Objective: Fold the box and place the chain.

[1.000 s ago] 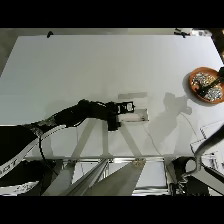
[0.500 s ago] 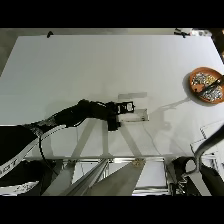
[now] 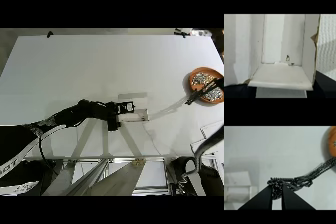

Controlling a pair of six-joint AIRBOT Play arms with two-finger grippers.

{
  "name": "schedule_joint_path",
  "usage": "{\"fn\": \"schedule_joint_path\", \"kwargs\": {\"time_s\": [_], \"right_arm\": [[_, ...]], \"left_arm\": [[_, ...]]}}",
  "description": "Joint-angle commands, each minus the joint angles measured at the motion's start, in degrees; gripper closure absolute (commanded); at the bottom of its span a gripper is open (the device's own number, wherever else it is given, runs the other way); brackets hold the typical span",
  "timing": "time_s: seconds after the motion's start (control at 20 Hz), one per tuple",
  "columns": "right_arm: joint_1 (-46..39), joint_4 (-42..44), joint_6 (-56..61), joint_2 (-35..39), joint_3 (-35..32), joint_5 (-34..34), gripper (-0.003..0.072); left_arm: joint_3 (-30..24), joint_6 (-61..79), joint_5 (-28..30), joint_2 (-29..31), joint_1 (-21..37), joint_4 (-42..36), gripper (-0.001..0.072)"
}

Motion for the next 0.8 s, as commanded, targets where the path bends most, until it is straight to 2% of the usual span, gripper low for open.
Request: {"fn": "schedule_joint_path", "kwargs": {"time_s": [0.0,0.3,0.6,0.75], "right_arm": [[7.5,1.4,0.4,4.1,-6.9,0.2,0.0671],[23.7,0.5,6.2,5.5,-18.1,-10.9,0.0671],[38.2,-1.1,11.3,5.3,-21.8,-23.8,0.0671],[44.3,-3.8,14.0,2.5,-22.4,-28.2,0.0671]], "left_arm": [[0.0,0.0,0.0,0.1,0.0,0.0,0.0365],[0.0,0.0,0.0,0.0,0.0,0.0,0.0365],[0.0,0.0,0.0,0.0,0.0,0.0,0.0365],[0.0,0.0,0.0,0.0,0.0,0.0,0.0365]]}}
